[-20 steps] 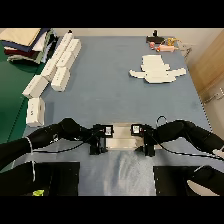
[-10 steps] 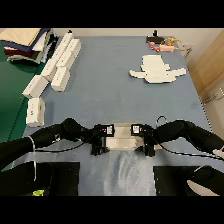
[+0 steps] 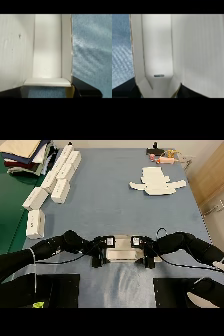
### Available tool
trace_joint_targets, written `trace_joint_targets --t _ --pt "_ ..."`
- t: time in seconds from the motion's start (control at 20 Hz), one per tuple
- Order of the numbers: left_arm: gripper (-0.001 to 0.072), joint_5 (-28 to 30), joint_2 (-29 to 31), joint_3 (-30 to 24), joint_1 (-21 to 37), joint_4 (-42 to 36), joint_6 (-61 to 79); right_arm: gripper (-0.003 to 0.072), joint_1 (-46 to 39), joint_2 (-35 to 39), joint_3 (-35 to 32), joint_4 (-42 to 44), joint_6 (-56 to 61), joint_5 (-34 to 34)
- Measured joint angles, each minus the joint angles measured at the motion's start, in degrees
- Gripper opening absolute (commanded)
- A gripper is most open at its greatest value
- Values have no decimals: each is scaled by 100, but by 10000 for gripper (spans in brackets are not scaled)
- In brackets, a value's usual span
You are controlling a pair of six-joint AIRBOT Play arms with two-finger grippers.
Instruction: Fold the box.
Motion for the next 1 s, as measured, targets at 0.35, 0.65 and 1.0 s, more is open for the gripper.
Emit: trace_joint_targets --t 0.35,0.65,1.0 --pt "525 7 0 0 0 35 -70 498 0 0 0 0 -2 0" --pt "525 4 0 0 -2 39 -76 497 0 0 -2 4 -4 24" --pt "525 -2 0 0 -2 39 -79 498 0 -2 -2 22 -9 50"
